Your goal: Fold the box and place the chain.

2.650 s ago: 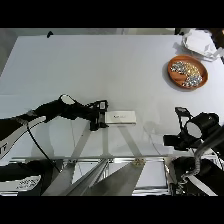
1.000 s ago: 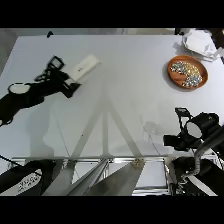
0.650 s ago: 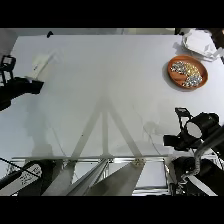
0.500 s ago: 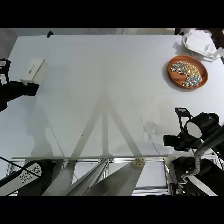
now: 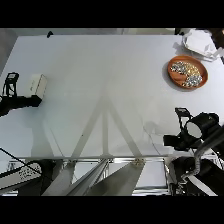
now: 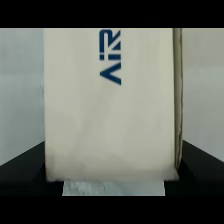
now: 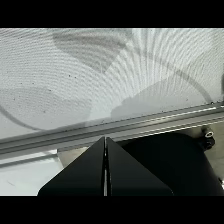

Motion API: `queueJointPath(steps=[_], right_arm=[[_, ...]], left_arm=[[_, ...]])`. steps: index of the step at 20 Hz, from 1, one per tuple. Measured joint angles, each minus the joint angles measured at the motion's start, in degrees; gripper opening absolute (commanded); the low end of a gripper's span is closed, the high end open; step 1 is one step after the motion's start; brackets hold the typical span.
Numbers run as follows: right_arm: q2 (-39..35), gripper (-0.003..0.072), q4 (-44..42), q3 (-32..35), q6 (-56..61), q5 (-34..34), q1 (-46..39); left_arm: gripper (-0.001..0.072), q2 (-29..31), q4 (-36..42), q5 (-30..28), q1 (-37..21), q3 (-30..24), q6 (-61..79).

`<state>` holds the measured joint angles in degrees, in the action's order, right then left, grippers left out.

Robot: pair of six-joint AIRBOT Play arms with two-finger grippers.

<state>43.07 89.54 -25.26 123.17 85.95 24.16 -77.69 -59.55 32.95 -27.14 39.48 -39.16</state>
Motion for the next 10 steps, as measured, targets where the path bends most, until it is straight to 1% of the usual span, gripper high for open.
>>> queueJointPath(steps=[3, 4, 6, 8, 9, 10], right_arm=[[0.0, 0.0013, -0.02, 0.0, 0.02, 0.0, 0.0], [0.0, 0.0013, -0.02, 0.0, 0.02, 0.0, 0.0], [0.0, 0.0013, -0.02, 0.0, 0.02, 0.0, 0.0], [0.0, 0.0013, -0.02, 0.0, 0.02, 0.0, 0.0], [0.0, 0.0013, -0.02, 0.0, 0.02, 0.0, 0.0], [0.0, 0.0013, -0.02, 0.0, 0.02, 0.0, 0.0]], left_arm=[[0.0016, -0.79, -2.97, 0.59, 0.02, 0.04, -1.92], [0.0045, -0.92, -3.61, 0.74, 0.02, 0.04, -2.32], [0.0167, -1.07, -4.52, 0.85, 0.02, 0.04, -2.89], [0.0236, -1.14, -5.07, 0.87, 0.02, 0.0, -3.13], [0.0283, -1.14, -5.4, 0.9, 0.02, -0.02, -3.28], [0.0422, -1.07, -5.55, 0.9, 0.02, -0.02, -3.32]])
